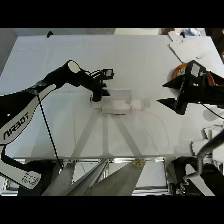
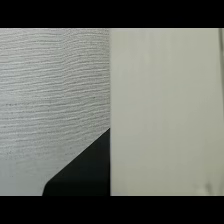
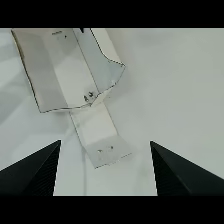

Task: Fold the box and place the chain.

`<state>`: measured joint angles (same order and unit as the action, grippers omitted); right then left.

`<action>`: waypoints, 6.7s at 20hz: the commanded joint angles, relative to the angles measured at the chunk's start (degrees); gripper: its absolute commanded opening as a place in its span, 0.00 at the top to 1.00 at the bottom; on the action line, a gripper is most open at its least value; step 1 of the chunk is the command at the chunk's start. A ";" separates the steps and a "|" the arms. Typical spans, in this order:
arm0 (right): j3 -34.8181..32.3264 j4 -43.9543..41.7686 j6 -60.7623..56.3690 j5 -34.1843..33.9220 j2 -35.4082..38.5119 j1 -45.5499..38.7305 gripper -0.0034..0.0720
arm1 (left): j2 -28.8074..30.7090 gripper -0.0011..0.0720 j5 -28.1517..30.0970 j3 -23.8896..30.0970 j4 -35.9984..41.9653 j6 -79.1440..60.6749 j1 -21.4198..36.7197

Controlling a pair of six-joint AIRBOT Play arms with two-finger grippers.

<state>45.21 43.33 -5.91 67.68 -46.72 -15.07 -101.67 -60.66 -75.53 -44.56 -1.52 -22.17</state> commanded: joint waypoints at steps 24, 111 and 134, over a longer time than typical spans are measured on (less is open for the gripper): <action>-12.94 -13.00 31.71 -15.98 -18.58 12.74 0.03 | -0.04 0.97 0.02 0.00 -0.02 0.04 -0.04; 11.72 -16.41 25.22 -7.45 -52.11 14.23 0.04 | -0.04 0.97 0.00 0.00 -0.02 0.04 -0.07; 11.65 -13.68 25.59 -8.28 -51.98 16.13 0.04 | -0.04 0.97 0.00 0.00 -0.02 0.04 -0.04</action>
<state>56.88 29.47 19.75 59.31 -98.74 1.02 -101.67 -60.69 -75.53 -44.58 -1.48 -22.22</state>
